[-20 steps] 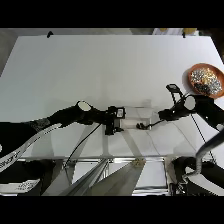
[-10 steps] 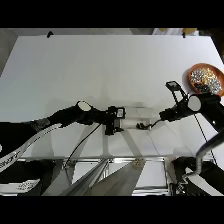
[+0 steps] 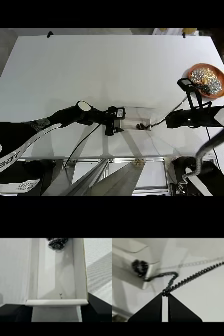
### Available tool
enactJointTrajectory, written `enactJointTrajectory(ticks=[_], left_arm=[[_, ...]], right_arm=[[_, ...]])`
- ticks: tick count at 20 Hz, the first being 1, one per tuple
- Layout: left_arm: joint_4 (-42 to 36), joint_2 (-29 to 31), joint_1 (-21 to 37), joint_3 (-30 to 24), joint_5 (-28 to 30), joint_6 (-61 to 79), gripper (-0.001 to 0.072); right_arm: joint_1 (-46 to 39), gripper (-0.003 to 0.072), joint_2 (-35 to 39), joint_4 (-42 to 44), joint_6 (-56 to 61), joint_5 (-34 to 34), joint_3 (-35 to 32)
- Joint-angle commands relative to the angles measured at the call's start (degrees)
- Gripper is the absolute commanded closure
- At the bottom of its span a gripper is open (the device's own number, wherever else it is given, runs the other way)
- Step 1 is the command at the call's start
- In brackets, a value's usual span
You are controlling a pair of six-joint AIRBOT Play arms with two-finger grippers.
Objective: Fold the box and place the chain.
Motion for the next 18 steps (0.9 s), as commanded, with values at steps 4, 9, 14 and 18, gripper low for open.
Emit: enactJointTrajectory(ticks=[4, 9, 14, 18], left_arm=[[0.00, -0.02, 0.00, 0.04, -0.61, 0.02, 0.0477], [0.00, -0.02, 0.00, 0.04, -0.61, 0.02, 0.0477], [0.00, -0.02, 0.00, 0.04, -0.61, 0.02, 0.0477], [0.00, -0.02, 0.00, 0.04, -0.61, 0.02, 0.0477]], right_arm=[[0.07, 0.0669, 1.60, 28.20, -15.02, -1.11, 0.04], [0.07, 0.0669, 1.60, 30.16, -15.32, -1.84, 0.04], [0.07, 0.0669, 1.60, 36.46, -17.07, -1.70, 0.04], [0.07, 0.0669, 1.60, 37.79, -17.86, -1.57, 0.04]])
